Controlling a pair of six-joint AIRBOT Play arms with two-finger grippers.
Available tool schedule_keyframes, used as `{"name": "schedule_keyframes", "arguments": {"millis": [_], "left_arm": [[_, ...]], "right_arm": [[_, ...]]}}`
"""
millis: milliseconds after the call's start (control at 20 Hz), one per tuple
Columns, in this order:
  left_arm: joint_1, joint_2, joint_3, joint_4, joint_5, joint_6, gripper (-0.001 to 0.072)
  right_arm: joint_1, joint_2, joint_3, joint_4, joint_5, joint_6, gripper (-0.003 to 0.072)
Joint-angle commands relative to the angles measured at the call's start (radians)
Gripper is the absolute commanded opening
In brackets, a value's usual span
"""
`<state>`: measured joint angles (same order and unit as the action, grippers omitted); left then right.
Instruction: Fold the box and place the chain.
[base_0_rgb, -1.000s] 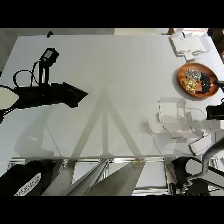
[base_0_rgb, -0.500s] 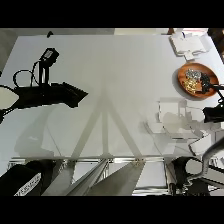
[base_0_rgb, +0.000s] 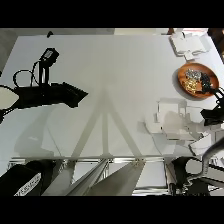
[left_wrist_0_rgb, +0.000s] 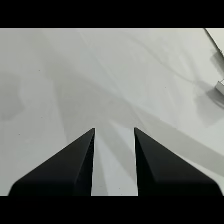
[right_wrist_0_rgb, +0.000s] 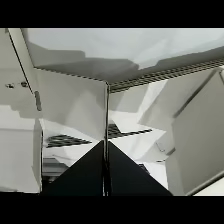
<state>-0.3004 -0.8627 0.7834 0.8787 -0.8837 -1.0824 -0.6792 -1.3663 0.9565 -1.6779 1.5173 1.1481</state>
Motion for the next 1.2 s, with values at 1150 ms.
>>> {"name": "schedule_keyframes", "arguments": {"millis": [1150], "left_arm": [[0.000,0.000,0.000,0.000,0.000,0.000,0.0280]], "right_arm": [[0.591,0.090,-0.093,0.862,-0.701,-0.154,0.0009]]}}
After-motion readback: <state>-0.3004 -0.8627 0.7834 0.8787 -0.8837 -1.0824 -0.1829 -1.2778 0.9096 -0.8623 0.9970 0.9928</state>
